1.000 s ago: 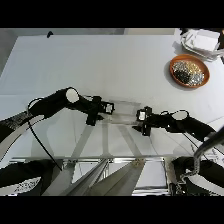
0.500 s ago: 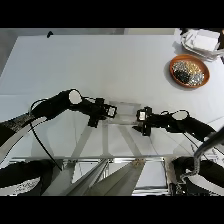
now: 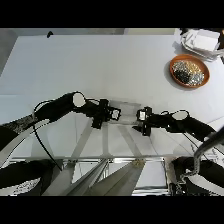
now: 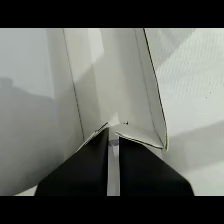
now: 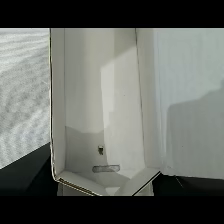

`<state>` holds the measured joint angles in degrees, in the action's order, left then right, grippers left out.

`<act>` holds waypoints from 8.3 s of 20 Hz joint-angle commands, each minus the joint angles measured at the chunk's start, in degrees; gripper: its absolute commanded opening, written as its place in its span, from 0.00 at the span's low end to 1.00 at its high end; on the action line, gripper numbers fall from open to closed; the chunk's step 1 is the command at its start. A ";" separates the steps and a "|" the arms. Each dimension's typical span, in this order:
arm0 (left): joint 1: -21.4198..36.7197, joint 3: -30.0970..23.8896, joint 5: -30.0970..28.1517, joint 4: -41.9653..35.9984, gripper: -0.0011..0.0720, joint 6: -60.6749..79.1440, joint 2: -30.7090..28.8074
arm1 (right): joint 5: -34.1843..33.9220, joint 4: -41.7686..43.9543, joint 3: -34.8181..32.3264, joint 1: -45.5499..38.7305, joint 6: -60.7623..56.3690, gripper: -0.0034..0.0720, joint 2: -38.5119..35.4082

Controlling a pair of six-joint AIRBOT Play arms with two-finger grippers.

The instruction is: Fold the box and place the chain.

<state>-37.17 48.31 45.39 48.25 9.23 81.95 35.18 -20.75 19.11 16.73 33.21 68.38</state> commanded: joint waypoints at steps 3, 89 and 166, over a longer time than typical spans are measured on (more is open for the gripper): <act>-1.27 -0.02 -0.61 -0.31 0.25 -0.11 1.29 | -0.02 0.00 -0.02 0.07 0.07 0.50 -0.04; 7.85 -11.30 2.01 -15.08 0.16 -60.43 -12.81 | -0.04 0.00 -0.02 0.07 0.07 0.50 -0.04; 19.76 -7.65 12.41 -6.32 0.16 -69.11 -10.14 | -0.04 0.00 -0.02 0.04 0.07 0.50 -0.04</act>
<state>-17.56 40.69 57.76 43.68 -60.64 73.82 35.14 -20.78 19.11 16.78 33.30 68.34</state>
